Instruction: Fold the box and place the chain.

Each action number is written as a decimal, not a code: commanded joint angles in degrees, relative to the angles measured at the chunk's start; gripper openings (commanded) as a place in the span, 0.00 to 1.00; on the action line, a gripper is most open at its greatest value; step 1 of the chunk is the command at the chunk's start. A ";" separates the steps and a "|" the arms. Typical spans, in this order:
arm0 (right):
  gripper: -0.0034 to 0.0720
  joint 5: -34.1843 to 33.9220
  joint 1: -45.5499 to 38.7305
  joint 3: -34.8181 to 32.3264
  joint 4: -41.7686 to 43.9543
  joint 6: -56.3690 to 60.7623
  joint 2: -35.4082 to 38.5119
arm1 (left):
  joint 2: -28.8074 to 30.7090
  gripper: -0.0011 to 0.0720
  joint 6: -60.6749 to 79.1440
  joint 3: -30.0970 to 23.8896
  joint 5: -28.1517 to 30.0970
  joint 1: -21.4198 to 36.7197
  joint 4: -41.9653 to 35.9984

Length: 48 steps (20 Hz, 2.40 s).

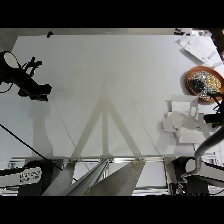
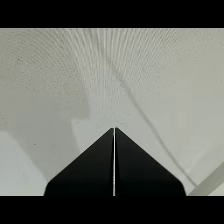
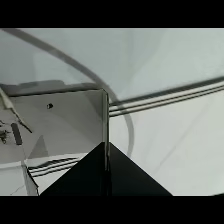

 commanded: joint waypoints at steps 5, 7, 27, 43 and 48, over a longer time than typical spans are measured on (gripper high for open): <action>0.05 -0.48 11.56 -0.20 37.05 -5.53 11.67 | -0.04 0.03 0.00 -0.02 0.00 0.07 0.02; 0.05 -2.67 15.80 -1.55 41.88 -5.53 14.19 | -0.04 0.03 0.00 -0.02 0.00 0.07 0.02; 0.05 -33.92 41.16 -19.82 45.09 5.75 22.21 | -0.04 0.03 3.45 -0.02 7.39 0.07 -1.07; 0.05 -33.88 41.16 -20.15 44.96 5.73 22.14 | -0.07 0.79 49.16 -0.02 19.21 -23.96 -34.58; 0.05 -33.92 41.16 -20.15 44.96 5.73 22.14 | -0.33 0.80 51.98 -0.02 29.40 -32.76 -28.50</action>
